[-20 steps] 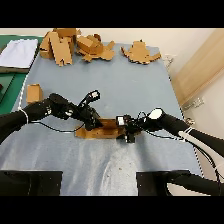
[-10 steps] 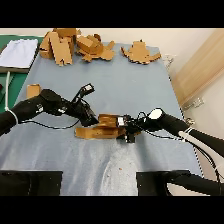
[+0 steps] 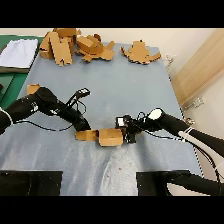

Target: Fold the box.

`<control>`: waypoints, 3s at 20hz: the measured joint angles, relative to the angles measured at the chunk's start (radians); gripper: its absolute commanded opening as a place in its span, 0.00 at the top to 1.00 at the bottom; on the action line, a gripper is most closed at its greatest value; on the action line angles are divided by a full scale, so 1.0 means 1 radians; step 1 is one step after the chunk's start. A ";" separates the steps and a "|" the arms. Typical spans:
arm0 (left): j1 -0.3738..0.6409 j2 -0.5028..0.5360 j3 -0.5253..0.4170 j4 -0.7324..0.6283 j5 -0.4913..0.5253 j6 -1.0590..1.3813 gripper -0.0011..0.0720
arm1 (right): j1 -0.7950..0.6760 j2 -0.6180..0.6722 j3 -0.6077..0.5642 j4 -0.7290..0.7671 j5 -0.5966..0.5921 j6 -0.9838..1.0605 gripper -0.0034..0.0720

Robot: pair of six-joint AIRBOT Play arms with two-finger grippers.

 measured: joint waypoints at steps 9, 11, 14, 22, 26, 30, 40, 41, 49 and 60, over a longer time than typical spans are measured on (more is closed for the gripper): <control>0.001 0.001 0.000 0.078 -0.046 -0.107 0.26 | 0.000 0.009 0.000 0.006 -0.026 0.001 0.20; 0.001 0.001 0.000 0.079 -0.053 -0.111 0.26 | 0.000 0.010 0.000 0.008 -0.032 0.010 0.11; 0.001 0.001 0.000 0.082 -0.058 -0.128 0.26 | 0.000 0.011 0.000 0.008 -0.033 0.047 0.00; 0.001 0.001 0.000 0.079 -0.064 -0.140 0.26 | 0.000 0.012 -0.001 0.011 -0.033 0.083 0.00; 0.001 0.001 0.000 0.067 -0.069 -0.162 0.27 | 0.000 0.012 0.000 0.011 -0.033 0.087 0.00; 0.001 0.001 0.000 0.057 -0.128 -0.218 0.70 | 0.000 0.012 0.000 0.012 -0.033 0.087 0.00; -0.044 0.001 0.000 0.024 -0.196 -0.261 0.55 | 0.000 0.012 0.000 0.008 -0.033 0.088 0.24; -0.046 0.001 0.000 0.022 -0.196 -0.262 0.55 | 0.000 0.012 0.000 0.006 -0.033 0.088 0.24; -0.050 0.001 0.000 0.003 -0.198 -0.264 0.55 | 0.000 0.012 0.000 0.000 -0.034 0.087 0.15; -0.091 0.001 0.000 -0.128 -0.212 -0.263 0.97 | 0.000 0.012 0.000 0.000 -0.034 0.087 0.15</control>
